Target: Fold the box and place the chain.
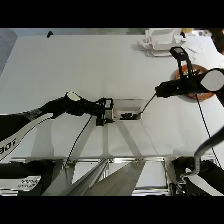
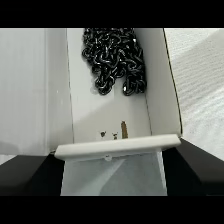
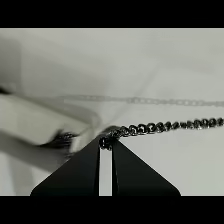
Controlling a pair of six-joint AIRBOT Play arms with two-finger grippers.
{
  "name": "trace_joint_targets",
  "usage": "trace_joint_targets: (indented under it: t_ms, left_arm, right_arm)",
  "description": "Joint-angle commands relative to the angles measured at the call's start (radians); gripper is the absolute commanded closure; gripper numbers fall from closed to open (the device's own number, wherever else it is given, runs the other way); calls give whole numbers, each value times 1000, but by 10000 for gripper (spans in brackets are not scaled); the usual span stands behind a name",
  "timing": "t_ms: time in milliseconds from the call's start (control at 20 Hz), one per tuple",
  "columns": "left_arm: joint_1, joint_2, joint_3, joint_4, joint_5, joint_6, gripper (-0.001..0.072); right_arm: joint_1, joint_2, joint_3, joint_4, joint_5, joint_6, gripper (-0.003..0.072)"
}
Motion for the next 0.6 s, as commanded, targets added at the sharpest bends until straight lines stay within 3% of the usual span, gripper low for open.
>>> trace_joint_targets:
  t_ms: [0, 550]
  left_arm:
    - [0, 0, 1, 0, 0, 0, 697]
    - [0, 0, 1, 0, 0, 0, 697]
  right_arm:
    - [127, 60, 0, 66, 13, -25, 664]
    - [355, 60, 0, 197, -106, -25, 664]
